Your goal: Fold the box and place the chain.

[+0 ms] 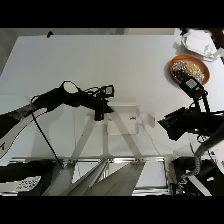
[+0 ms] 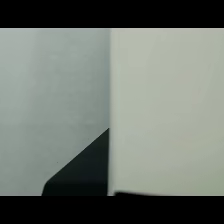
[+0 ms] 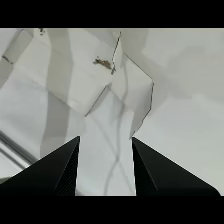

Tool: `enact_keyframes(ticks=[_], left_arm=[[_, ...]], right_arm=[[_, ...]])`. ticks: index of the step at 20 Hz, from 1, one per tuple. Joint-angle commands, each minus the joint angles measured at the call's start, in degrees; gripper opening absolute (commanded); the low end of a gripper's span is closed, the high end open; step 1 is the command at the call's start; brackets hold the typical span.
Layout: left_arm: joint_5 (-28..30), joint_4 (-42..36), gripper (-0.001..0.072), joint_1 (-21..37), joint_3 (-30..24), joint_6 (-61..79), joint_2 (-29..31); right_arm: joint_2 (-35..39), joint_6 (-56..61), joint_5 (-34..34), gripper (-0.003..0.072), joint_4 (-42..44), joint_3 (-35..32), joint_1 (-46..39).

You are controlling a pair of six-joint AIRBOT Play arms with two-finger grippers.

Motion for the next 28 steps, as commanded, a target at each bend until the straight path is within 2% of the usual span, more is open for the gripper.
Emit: enact_keyframes(ticks=[1,5,10,15,22,28], left_arm=[[-1.4,3.6,0.0003,-0.2,2.1,-2.0,-2.2],[-1.4,3.1,0.0005,-0.2,2.1,-2.0,-5.0],[-1.4,3.0,0.0007,-0.2,2.1,-0.6,-5.5],[-0.5,-4.2,0.0002,-0.2,2.1,3.5,-6.2],[0.3,-3.7,0.0002,-0.2,2.0,3.1,-6.3],[0.6,1.1,0.0002,-1.3,2.1,1.6,-6.3]], right_arm=[[0.0,-0.1,-1.2,0.0364,-1.4,0.0,0.0],[0.0,-0.1,-1.2,0.0363,-1.7,0.0,0.0],[0.0,-0.1,-1.2,0.0363,-1.7,0.0,0.0],[0.0,-0.1,-1.2,0.0363,-1.7,0.0,0.0],[0.0,-0.1,-1.2,0.0363,-1.7,0.0,0.0],[0.0,-0.1,-1.2,0.0363,-1.7,0.0,0.0]])
